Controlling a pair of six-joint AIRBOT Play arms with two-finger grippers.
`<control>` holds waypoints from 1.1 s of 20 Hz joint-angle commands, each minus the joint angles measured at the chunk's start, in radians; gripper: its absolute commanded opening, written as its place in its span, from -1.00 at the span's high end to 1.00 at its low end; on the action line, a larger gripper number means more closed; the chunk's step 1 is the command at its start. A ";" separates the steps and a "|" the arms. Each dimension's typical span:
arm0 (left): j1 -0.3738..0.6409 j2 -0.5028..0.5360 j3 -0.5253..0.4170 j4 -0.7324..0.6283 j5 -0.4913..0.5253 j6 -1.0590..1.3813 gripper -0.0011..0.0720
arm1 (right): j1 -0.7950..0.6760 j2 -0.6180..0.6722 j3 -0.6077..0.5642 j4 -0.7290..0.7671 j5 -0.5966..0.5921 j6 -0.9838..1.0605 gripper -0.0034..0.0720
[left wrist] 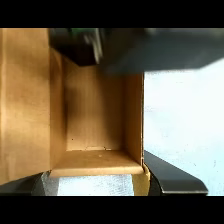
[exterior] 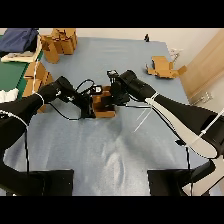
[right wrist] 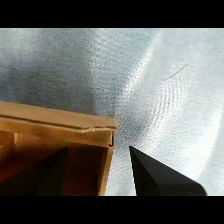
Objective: Fold the box.
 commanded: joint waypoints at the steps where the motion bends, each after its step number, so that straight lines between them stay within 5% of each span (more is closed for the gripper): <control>1: 0.000 -0.001 0.000 0.000 0.000 -0.001 0.38 | -0.022 0.020 0.001 0.000 -0.001 -0.027 -0.68; 7: 0.000 -0.001 0.000 0.001 0.000 -0.001 0.37 | -0.050 0.159 -0.001 0.235 -0.023 -0.437 -0.84; 11: 0.001 -0.001 0.000 0.001 0.000 0.000 0.38 | -0.195 0.259 -0.002 0.667 -0.007 -0.805 -0.78; 12: 0.001 -0.001 0.000 0.001 0.000 0.000 0.38 | -0.240 0.267 -0.002 0.759 -0.007 -0.869 -0.65; 13: 0.001 -0.001 0.000 0.001 0.000 0.000 0.38 | -0.280 0.270 -0.002 0.832 -0.006 -0.928 -0.22; 14: 0.001 -0.001 0.000 0.001 0.000 -0.001 0.38 | -0.318 0.270 -0.002 0.886 0.012 -0.959 0.74; 15: 0.001 -0.001 0.000 0.001 0.000 0.000 0.38 | -0.346 0.266 -0.002 0.893 0.055 -0.961 0.90; 18: 0.001 -0.001 0.000 0.001 0.000 -0.001 0.38 | -0.405 0.219 0.001 0.888 0.163 -0.877 0.92; 22: 0.001 -0.001 0.000 0.002 0.000 -0.019 0.38 | -0.434 0.032 0.077 0.887 0.062 -0.825 0.92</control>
